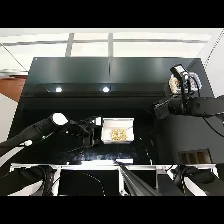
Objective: Fold the box and place the chain.
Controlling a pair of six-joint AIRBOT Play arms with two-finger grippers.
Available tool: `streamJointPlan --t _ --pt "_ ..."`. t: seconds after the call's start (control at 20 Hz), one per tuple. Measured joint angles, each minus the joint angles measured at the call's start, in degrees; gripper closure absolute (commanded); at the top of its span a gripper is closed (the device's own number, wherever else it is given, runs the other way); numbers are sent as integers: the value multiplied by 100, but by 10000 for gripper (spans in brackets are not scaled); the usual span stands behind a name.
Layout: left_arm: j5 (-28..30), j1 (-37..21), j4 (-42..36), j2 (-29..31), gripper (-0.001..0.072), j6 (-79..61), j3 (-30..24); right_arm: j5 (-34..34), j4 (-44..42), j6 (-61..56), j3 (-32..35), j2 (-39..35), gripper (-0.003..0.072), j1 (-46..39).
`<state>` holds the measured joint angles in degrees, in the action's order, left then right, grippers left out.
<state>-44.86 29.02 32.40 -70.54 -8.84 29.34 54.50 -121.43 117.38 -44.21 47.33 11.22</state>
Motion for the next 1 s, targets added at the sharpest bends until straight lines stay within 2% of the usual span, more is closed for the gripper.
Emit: streamJointPlan --t 1.0 --pt "72 22 -37 0 8 -13 2 -7 -2 0 -2 0 -15 0"
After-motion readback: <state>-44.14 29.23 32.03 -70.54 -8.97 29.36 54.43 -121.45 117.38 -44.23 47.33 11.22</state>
